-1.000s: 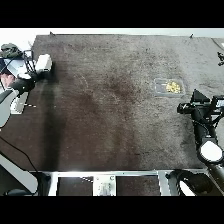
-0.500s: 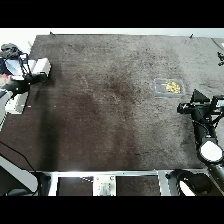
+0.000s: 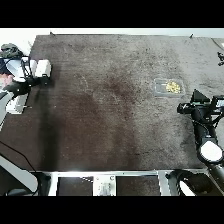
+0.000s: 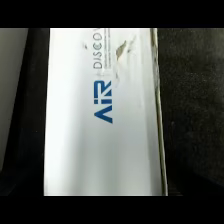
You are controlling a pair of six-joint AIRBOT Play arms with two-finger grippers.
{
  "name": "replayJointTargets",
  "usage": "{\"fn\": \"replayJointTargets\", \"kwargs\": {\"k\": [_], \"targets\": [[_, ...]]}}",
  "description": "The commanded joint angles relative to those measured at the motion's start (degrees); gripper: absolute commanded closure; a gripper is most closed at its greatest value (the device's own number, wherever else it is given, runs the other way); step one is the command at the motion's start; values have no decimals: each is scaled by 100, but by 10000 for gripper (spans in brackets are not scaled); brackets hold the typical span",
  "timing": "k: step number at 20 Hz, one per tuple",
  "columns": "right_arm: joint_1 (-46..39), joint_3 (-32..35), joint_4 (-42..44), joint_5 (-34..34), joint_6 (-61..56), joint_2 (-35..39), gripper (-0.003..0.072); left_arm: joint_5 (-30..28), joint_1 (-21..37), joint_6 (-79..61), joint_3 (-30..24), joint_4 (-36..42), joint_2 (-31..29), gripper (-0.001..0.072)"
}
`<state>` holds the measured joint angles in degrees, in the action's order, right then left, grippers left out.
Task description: Fold the box and place the chain.
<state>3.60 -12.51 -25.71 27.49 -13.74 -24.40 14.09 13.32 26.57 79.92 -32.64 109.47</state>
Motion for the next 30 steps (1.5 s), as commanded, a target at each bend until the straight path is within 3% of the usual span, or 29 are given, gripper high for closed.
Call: {"fn": "replayJointTargets", "kwargs": {"k": [1,6,11,12,13,14,16,18,21,24,30], "targets": [[2,0,2,-2,-2,4,699,-52,0,-2,-2,-22,-151,4],[2,0,2,-2,-2,4,699,61,0,0,-4,-24,-929,4],[2,2,2,-2,-2,4,699,870,2,46,-4,-251,-2188,10],[2,0,2,-2,-2,4,699,1158,2,129,-4,-289,-2422,215],[2,0,2,-2,-2,4,699,1561,11,107,-4,-356,-2671,546],[2,0,2,-2,-2,4,699,1971,11,-57,-7,-358,-2903,699],[2,2,2,-2,-2,4,699,2398,11,-2,-20,-275,-3285,704],[2,0,2,-2,-2,4,699,2013,4,-400,-435,101,-3895,704],[2,2,2,-2,-2,4,699,807,4,-1486,-1816,1314,-5154,704],[2,0,2,-2,-2,4,699,31,4,-2524,-3289,2135,-6336,704],[2,0,2,-2,-2,4,699,-66,7,-3154,-5333,2769,-8780,704]]}}
